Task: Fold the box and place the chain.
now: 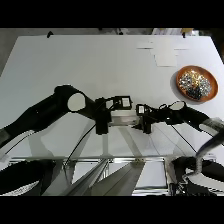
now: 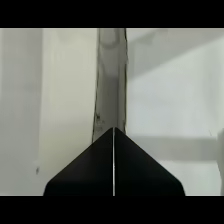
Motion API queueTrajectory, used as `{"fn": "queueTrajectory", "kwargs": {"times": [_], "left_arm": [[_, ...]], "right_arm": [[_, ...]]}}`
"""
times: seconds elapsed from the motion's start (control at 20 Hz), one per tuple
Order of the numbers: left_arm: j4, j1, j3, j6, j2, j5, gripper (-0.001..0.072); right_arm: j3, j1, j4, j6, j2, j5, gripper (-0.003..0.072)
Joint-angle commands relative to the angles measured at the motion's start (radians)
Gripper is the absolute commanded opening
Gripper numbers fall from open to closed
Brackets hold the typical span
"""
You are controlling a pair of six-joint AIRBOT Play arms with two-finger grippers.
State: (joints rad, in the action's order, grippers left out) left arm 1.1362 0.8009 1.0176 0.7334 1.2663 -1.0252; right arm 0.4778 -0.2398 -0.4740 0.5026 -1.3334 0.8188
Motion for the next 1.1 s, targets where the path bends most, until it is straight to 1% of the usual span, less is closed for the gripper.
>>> {"fn": "queueTrajectory", "kwargs": {"times": [0.0, 0.1, 0.15, 0.2, 0.25, 0.35, 0.45, 0.55, 0.7, 0.8, 0.9, 1.0, 1.05], "left_arm": [[-0.065, 0.008, 0.0, 0.076, 0.061, 0.266, 0.0002], [-0.066, -0.005, 0.0, 0.168, 0.1, 0.426, 0.0002], [-0.067, -0.013, 0.0, 0.21, 0.122, 0.487, 0.0002], [-0.067, -0.019, 0.0, 0.243, 0.146, 0.526, 0.0002], [-0.067, -0.026, 0.0, 0.269, 0.173, 0.544, 0.0006], [-0.07, -0.035, 0.0, 0.285, 0.221, 0.529, 0.0005], [-0.072, -0.038, 0.0, 0.285, 0.252, 0.493, 0.0005], [-0.074, -0.042, 0.0, 0.284, 0.257, 0.46, 0.0006], [-0.061, -0.07, 0.0, 0.28, 0.196, 0.378, 0.0002], [0.0, -0.096, 0.0, 0.281, 0.113, 0.273, 0.0002], [0.076, -0.117, 0.0, 0.281, 0.04, 0.124, 0.0002], [0.096, -0.14, 0.0, 0.269, 0.002, 0.004, 0.0002], [0.091, -0.147, -0.002, 0.24, 0.0, -0.031, 0.0004]], "right_arm": [[0.0, 0.0, 0.0, 0.0, 0.0, 0.001, 0.0303], [0.0, 0.0, 0.0, 0.0, 0.0, 0.001, 0.0303], [0.0, 0.0, 0.0, 0.0, 0.001, 0.001, 0.0303], [0.0, 0.0, 0.0, 0.0, 0.001, 0.001, 0.0303], [0.0, 0.0, 0.0, 0.0, 0.0, 0.001, 0.0303], [0.0, 0.0, 0.0, 0.0, 0.0, 0.001, 0.0303], [0.0, 0.0, 0.0, 0.0, 0.001, 0.001, 0.0303], [0.0, 0.0, 0.0, 0.0, 0.001, 0.001, 0.0303], [0.0, 0.0, 0.0, 0.0, 0.0, 0.001, 0.0303], [0.0, 0.0, 0.0, 0.0, 0.0, 0.001, 0.0303], [0.0, 0.0, 0.0, 0.0, 0.0, 0.001, 0.0303], [0.0, 0.0, 0.0, 0.0, 0.001, 0.001, 0.0303], [0.0, 0.0, 0.0, 0.0, 0.001, 0.001, 0.0303]]}}
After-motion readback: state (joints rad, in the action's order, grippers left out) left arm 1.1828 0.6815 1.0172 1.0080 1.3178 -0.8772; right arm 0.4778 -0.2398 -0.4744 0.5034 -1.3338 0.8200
